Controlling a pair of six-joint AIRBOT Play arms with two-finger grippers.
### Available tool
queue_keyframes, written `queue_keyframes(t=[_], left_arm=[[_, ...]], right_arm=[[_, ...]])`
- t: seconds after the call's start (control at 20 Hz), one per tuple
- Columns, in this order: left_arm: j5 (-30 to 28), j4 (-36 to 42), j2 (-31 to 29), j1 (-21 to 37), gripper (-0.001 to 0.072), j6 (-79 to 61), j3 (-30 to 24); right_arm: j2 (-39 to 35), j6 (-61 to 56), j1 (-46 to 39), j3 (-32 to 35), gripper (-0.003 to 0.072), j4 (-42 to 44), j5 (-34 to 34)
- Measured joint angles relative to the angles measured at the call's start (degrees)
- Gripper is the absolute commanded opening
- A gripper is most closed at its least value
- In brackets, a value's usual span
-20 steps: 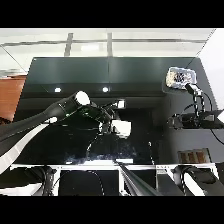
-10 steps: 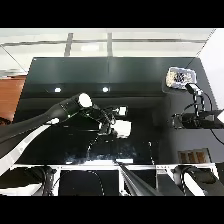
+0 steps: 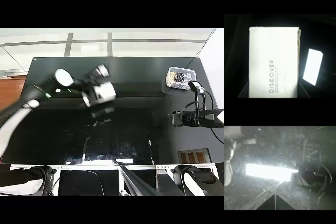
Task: Fold the box and place the chain.
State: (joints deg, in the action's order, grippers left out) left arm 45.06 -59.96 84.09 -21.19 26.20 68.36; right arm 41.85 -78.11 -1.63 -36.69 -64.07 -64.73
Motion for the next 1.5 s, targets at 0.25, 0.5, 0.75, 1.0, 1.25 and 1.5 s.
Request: queue_keyframes(t=[0.25, 0.5, 0.75, 1.0, 1.25, 1.5], left_arm=[[-8.57, -2.16, 3.85, 20.35, 0.0394, 12.07, 8.81], [-6.73, -2.54, 14.1, 36.0, 0.0394, 22.71, 20.59], [-3.91, -2.43, 24.13, 41.86, 0.045, 29.29, 29.44], [-3.5, -3.96, 28.63, 41.33, 0.0713, 31.63, 32.33], [5.81, -5.07, 28.81, 40.52, 0.0668, 37.64, 47.87], [8.85, 2.23, 14.6, 41.09, 0.0026, 47.32, 45.92]], right_arm=[[0.0, -2.16, 0.0, 0.0, 0.0017, 0.02, 0.72], [0.0, -4.09, 0.0, 0.0, 0.0017, 0.59, 0.85], [0.0, -4.98, 0.0, 0.0, 0.0017, 1.18, 0.94], [0.0, -5.95, 0.0, 0.0, 0.0017, 1.22, 0.68], [0.0, -6.19, 0.0, 0.0, 0.0017, 1.51, 0.17], [0.0, -6.29, 0.0, 0.0, 0.0017, 1.64, 2.23]])
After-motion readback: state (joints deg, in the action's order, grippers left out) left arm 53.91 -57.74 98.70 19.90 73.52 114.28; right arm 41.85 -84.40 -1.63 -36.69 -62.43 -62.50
